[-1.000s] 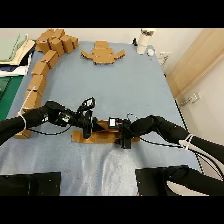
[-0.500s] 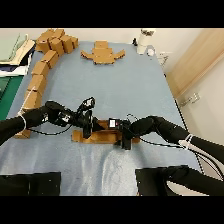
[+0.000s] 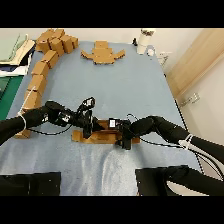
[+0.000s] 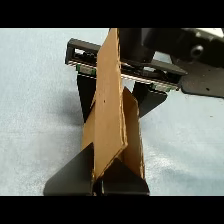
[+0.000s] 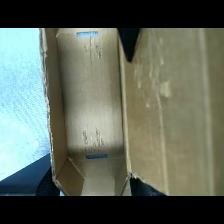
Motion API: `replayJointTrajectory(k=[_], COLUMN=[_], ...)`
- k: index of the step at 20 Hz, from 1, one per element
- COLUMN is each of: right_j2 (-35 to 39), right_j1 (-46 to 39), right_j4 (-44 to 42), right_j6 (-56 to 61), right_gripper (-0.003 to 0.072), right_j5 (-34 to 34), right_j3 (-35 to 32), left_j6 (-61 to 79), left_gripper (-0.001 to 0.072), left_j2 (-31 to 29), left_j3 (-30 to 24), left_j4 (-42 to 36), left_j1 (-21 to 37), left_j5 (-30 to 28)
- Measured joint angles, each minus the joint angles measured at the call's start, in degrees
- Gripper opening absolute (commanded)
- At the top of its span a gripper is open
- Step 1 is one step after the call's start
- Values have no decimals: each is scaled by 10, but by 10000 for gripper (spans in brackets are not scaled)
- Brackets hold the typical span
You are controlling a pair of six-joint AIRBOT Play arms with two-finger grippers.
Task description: Fold the box.
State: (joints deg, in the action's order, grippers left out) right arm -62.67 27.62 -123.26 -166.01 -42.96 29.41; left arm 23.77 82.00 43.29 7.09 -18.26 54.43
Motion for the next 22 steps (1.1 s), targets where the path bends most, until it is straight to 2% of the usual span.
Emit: replayJointTrajectory(k=[7, 9, 17, 22], right_j2=[0, 0, 10, 12], right_j1=[0, 0, 0, 0], right_j4=[0, 0, 2, 2], right_j6=[1, 2, 2, 2], right_gripper=[496, 496, 496, 498], right_j5=[0, -1, -5, -2], right_j3=[0, 0, 0, 0], left_j6=[-59, -71, -138, -230], left_gripper=[15, 320, 319, 319], left_j2=[0, 0, -16, -47], left_j3=[0, 0, 7, 8], left_j4=[-1, 0, 11, 99], left_j1=[0, 0, 9, 49], left_j5=[-9, -15, -26, -32])
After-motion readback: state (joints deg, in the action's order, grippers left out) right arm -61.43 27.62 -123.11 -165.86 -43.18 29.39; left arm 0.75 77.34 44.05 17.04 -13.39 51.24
